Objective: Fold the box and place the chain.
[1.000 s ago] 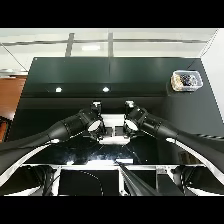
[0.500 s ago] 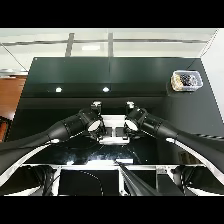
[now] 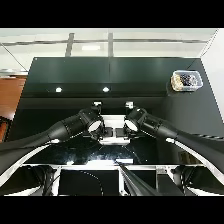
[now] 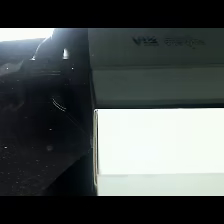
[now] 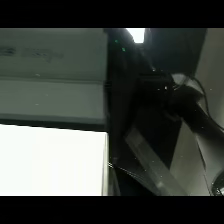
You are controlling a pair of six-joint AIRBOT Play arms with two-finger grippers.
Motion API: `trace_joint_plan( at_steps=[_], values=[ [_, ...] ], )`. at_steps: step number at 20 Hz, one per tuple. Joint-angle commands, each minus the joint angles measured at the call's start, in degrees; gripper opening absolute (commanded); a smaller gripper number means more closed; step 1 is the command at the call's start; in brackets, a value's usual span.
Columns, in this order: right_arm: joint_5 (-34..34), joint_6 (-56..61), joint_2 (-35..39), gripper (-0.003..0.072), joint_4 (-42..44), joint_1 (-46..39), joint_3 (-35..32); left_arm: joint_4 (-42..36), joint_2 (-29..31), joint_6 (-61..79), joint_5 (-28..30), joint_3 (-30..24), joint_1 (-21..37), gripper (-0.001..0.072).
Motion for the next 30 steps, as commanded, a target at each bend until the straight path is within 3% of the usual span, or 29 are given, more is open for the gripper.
trace_joint_plan(
  at_steps=[1, 8, 13, 15, 18, 20, 23, 24, 25, 27, 28, 30],
  values=[
    [-0.48, 0.59, 0.52, 0.0177, 0.07, 0.07, 0.04, -0.09, -0.02, -0.09, -0.07, -0.02, 0.04, 0.0030],
    [-0.35, -1.49, 7.65, 0.0176, -1.79, -0.70, 0.04, -0.09, -0.02, -0.09, -0.02, -0.02, 0.04, 0.0030],
    [0.46, -5.07, 19.71, 0.0177, -4.46, -4.72, 0.07, -0.11, -0.02, -0.09, -0.22, -0.02, 0.04, 0.0030],
    [2.80, -7.50, 25.86, 0.0176, -10.86, -8.87, 0.04, -0.11, -0.02, -0.07, -0.26, -0.02, 0.04, 0.0030],
    [8.39, -9.33, 30.23, 0.0174, -28.57, -17.14, -0.22, -0.09, -0.02, -0.09, -0.17, -0.02, 0.04, 0.0029],
    [4.92, -10.80, 29.90, 0.0175, -31.65, -25.97, -2.49, -0.09, -0.02, -0.09, -0.17, -0.02, 0.04, 0.0029],
    [-9.92, -9.94, 27.47, 0.0176, -30.97, -40.94, -7.96, -0.11, -0.02, -0.09, -0.17, -0.02, 0.07, 0.0030],
    [-14.49, -9.46, 25.11, 0.0294, -29.18, -45.51, -8.20, -0.13, -0.02, -0.09, -0.17, -0.02, 0.07, 0.0029],
    [-19.93, -10.12, 22.56, 0.0634, -26.03, -49.05, -8.00, -0.13, -0.02, -0.09, -0.17, -0.02, 0.04, 0.0030],
    [-31.23, -18.69, 16.37, 0.0672, -15.91, -53.94, -5.33, -0.11, -0.02, -0.09, -0.17, -0.02, 0.07, 0.0029],
    [-33.07, -22.10, 12.90, 0.0671, -11.65, -55.12, -2.14, -0.11, -0.02, -0.09, -0.17, -0.02, 0.04, 0.0030],
    [-29.70, -23.91, 4.02, 0.0671, -6.91, -56.30, 8.04, -0.11, -0.02, -0.09, -0.17, -0.02, 0.07, 0.0030]
  ],
)
